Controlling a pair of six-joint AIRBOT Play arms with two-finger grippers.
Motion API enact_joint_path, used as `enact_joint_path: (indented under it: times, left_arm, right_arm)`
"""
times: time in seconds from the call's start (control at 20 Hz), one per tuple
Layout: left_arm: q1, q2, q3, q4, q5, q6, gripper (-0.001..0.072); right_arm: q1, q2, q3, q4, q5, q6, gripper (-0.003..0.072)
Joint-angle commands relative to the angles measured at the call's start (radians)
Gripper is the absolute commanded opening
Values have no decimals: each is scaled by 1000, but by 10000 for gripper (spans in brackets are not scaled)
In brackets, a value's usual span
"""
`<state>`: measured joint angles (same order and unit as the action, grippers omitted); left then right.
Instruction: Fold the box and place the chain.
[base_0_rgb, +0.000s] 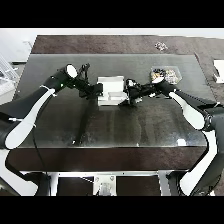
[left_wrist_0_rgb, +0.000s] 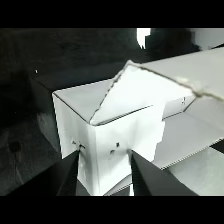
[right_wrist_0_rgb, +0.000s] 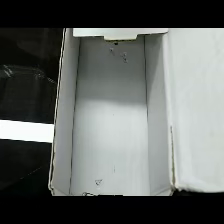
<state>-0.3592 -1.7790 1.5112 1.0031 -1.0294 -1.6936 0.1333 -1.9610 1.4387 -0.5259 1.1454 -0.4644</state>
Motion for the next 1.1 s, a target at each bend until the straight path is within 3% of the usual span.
enact_joint_path:
  times: [0.0, 0.6, 1.05]
  left_arm:
    - [-3, -2, 1, 53, -11, -27, 370]
    - [-4, -2, 2, -1, 2, -23, 371]
    - [-20, -34, 78, 124, -63, -114, 369]
  right_arm:
    - [1, -1, 0, 2, 0, 0, 577]
    - [1, -1, 0, 2, 0, 0, 577]
    - [1, -1, 0, 2, 0, 0, 577]
